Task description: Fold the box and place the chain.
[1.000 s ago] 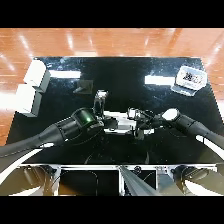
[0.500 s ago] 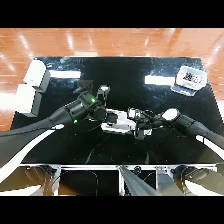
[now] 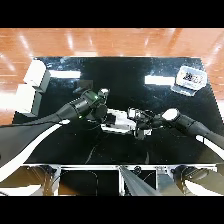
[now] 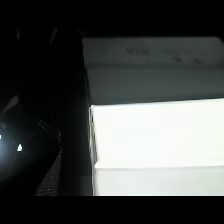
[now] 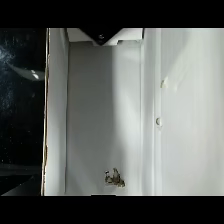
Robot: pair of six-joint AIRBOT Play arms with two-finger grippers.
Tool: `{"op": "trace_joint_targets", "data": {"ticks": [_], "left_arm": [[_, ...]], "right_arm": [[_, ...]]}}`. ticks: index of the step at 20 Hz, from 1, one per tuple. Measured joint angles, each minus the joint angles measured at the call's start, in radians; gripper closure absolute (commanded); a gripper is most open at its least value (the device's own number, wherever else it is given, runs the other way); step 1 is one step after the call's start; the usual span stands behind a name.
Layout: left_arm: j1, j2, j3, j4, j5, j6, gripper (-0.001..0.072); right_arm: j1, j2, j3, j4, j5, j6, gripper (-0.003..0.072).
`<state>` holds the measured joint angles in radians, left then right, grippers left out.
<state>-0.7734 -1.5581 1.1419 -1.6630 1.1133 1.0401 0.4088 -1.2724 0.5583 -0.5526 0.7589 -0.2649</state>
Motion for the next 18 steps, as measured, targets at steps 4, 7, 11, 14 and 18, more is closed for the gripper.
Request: {"op": "trace_joint_targets", "data": {"ticks": [4, 7, 11, 14, 18], "left_arm": [[0.000, -0.008, 0.013, -0.002, 0.002, 0.000, 0.0152], [0.000, -0.010, 0.023, -0.002, 0.005, 0.000, 0.0274], [0.000, -0.010, 0.028, -0.002, 0.006, 0.000, 0.0274], [0.000, -0.012, 0.029, 0.002, 0.007, 0.000, 0.0275], [0.000, -0.017, 0.029, 0.003, 0.006, 0.000, 0.0274]], "right_arm": [[0.000, 0.000, 0.000, 0.000, 0.000, 0.000, 0.0061], [0.000, 0.000, 0.000, 0.000, 0.000, 0.000, 0.0061], [0.000, 0.000, 0.000, 0.000, 0.000, 0.000, 0.0061], [0.000, 0.000, 0.000, 0.000, 0.000, 0.000, 0.0061], [0.000, 0.000, 0.000, 0.000, 0.000, 0.000, 0.0061]]}}
